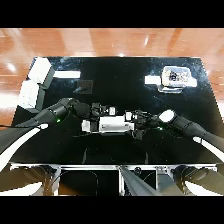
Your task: Fold the box and place the chain.
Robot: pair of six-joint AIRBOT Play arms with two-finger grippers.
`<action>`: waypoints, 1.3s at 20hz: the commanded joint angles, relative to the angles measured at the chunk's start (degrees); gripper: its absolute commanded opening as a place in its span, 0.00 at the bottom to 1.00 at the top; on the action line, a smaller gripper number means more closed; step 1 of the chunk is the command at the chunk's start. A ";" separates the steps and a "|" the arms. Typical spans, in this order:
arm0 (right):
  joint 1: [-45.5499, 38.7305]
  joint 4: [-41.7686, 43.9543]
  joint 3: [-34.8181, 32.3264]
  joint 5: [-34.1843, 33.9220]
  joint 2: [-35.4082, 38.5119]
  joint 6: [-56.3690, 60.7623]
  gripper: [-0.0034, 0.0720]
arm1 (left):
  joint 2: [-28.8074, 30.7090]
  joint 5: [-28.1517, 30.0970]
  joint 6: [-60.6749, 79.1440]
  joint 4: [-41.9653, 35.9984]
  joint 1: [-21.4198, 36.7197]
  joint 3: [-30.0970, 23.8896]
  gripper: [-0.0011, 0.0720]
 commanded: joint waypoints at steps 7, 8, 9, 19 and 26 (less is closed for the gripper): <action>0.07 -0.07 0.02 -0.24 -0.04 0.13 0.65 | 0.00 -0.11 -0.04 0.11 0.02 0.00 0.05; 0.07 -0.07 0.02 -0.24 -0.04 0.13 0.65 | 0.00 -0.13 -0.04 0.11 0.02 0.00 0.05; 0.07 -0.07 0.02 -0.24 -0.04 0.13 0.65 | 0.00 -0.13 -0.04 0.09 0.02 0.00 0.05; 0.07 -0.04 0.02 -0.26 -0.04 0.13 0.76 | 0.00 -0.11 -0.04 0.00 0.02 0.00 0.05; 0.07 -0.04 0.02 -0.26 -0.04 0.13 0.67 | 0.00 -0.13 -0.04 -0.02 0.02 0.00 0.05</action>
